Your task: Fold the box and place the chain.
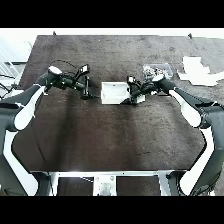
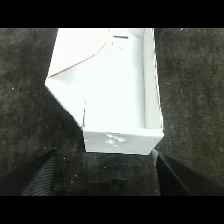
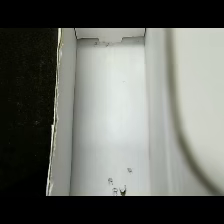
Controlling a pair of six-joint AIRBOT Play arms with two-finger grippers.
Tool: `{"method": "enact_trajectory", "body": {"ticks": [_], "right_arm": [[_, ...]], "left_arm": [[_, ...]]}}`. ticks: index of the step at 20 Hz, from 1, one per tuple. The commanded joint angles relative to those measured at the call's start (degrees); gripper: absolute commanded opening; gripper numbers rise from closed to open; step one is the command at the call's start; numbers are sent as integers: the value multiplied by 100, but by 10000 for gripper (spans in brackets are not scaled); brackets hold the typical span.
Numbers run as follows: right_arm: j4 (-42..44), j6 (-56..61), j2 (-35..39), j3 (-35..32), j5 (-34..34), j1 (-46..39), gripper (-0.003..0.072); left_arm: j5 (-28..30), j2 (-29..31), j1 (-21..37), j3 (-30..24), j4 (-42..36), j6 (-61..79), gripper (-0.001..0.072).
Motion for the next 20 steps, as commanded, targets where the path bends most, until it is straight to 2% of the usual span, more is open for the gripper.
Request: {"method": "enact_trajectory", "body": {"ticks": [1,5,9,20], "right_arm": [[2,2,-4,0,0,0,535],[2,0,-4,0,0,0,535],[2,2,-4,0,0,0,535],[2,0,-4,0,0,0,535]], "left_arm": [[-293,-284,11,282,-192,61,710],[-323,-293,-125,286,-146,122,709],[-44,-293,-267,282,175,61,712],[20,-286,-269,280,-24,46,712]]}}
